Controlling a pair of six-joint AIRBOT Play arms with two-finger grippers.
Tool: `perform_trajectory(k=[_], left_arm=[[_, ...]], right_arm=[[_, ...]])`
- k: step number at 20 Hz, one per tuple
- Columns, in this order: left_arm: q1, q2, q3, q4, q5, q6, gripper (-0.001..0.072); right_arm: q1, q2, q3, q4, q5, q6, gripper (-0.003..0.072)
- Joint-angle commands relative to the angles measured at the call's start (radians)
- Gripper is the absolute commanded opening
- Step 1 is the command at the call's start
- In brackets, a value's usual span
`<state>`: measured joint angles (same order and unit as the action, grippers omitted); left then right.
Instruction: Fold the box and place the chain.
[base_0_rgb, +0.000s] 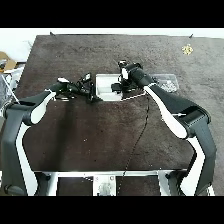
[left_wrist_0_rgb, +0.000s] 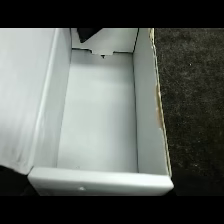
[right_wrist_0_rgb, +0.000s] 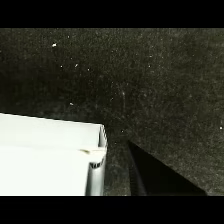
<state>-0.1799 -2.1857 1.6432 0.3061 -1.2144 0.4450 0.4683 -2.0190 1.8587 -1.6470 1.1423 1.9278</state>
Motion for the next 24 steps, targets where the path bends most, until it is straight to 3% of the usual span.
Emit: perform_trajectory(k=[1,3,4,9,13,15,17,19,20,24], left_arm=[[0.001,0.000,0.000,0.000,0.000,0.000,0.0412],[0.001,0.000,0.000,0.000,0.000,0.000,0.0412],[0.001,0.000,0.000,0.000,0.000,0.000,0.0412],[0.001,0.000,0.000,0.000,0.000,0.000,0.0412],[0.001,0.000,0.000,0.000,0.000,0.000,0.0412],[0.001,0.000,0.000,0.000,0.000,0.000,0.0412],[0.001,0.000,0.000,0.000,0.000,0.000,0.0413],[0.001,0.000,0.000,0.000,0.000,0.000,0.0412],[0.001,0.000,0.000,0.000,0.000,0.000,0.0412],[0.001,0.000,0.000,0.000,0.000,0.000,0.0412]], right_arm=[[0.011,-0.011,0.001,-0.007,0.003,0.022,0.0314],[0.017,-0.020,0.001,-0.015,0.005,0.027,0.0312],[0.018,-0.020,0.001,-0.023,0.008,0.033,0.0196],[0.019,-0.020,0.001,-0.033,0.028,0.067,0.0185],[0.019,-0.020,0.001,-0.036,0.021,0.067,0.0017],[0.019,-0.020,0.001,-0.036,0.017,0.068,0.0005],[0.019,-0.020,0.001,-0.036,0.004,0.067,0.0027],[0.019,-0.019,0.001,-0.032,-0.002,0.064,0.0278],[0.019,-0.016,0.001,-0.032,-0.002,0.055,0.0325],[0.014,0.036,0.001,-0.025,0.020,-0.011,0.0335]])
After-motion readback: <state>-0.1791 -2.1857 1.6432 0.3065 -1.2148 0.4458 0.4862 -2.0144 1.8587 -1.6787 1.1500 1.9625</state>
